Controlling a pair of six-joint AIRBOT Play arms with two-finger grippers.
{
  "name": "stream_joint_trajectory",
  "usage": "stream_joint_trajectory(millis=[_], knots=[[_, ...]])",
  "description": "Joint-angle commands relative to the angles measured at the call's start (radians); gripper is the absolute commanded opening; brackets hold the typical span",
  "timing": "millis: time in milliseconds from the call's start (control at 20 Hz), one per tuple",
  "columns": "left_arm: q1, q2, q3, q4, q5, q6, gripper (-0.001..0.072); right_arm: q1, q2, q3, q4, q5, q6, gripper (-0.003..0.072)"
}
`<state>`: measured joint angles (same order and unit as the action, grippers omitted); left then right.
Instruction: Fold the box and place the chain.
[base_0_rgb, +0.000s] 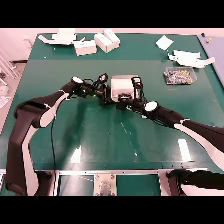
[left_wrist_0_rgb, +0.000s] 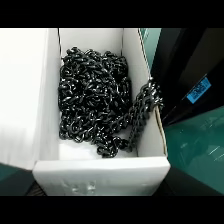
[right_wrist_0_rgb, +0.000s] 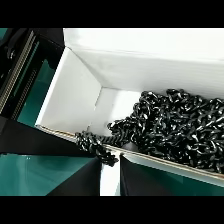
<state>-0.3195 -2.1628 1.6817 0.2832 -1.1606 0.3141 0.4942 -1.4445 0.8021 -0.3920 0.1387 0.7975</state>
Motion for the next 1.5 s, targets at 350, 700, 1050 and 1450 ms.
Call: stream_joint_trajectory(millis=[350, 700, 1050, 1450], knots=[[0.000, 0.001, 0.000, 0.001, 0.002, 0.000, 0.0346, 0.018, 0.000, 0.006, 0.000, -0.001, 0.000, 0.0019], [0.000, 0.001, 0.000, 0.001, 0.005, 0.000, 0.0345, 0.008, 0.098, 0.019, -0.011, -0.001, -0.005, 0.0006], [0.000, 0.001, 0.000, 0.001, 0.004, 0.000, 0.0345, -0.017, 0.150, 0.019, -0.012, -0.011, -0.039, 0.0009], [0.000, 0.001, 0.000, 0.001, 0.001, 0.000, 0.0345, -0.090, 0.118, 0.019, -0.039, -0.019, -0.077, 0.0160]])
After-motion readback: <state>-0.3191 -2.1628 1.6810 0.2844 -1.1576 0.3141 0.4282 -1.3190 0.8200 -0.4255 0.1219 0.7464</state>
